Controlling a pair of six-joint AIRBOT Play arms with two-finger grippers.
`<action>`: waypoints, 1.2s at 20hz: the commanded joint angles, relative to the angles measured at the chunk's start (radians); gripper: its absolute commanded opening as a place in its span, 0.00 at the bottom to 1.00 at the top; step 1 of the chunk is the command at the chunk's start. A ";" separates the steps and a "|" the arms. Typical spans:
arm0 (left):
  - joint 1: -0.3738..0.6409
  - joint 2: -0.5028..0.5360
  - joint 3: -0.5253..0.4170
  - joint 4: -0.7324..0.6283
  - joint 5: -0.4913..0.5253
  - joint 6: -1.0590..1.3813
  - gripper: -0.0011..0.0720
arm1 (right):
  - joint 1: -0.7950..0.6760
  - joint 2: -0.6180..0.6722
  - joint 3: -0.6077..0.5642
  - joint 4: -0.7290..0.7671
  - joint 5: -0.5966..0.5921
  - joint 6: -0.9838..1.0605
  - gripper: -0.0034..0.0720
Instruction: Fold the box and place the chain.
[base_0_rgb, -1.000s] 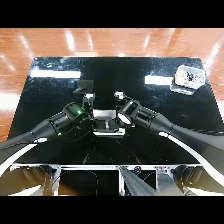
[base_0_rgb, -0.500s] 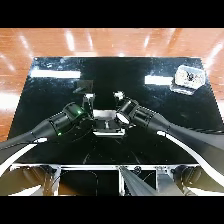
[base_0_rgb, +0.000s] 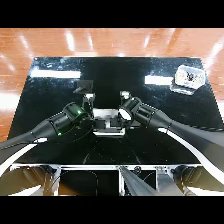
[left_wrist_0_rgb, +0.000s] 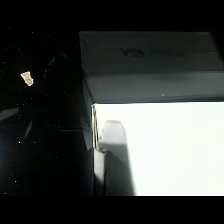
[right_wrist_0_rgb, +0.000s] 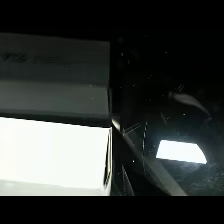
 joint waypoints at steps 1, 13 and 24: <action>0.000 0.000 0.000 0.000 0.003 0.000 0.04 | -0.011 -0.019 0.000 0.045 0.007 0.014 0.45; 0.000 0.000 0.000 0.000 0.003 0.000 0.04 | -0.029 -0.027 0.000 0.048 -0.005 -0.018 0.10; 0.000 0.000 0.000 0.000 0.003 0.000 0.04 | -0.027 -0.023 0.001 0.047 0.005 -0.017 0.66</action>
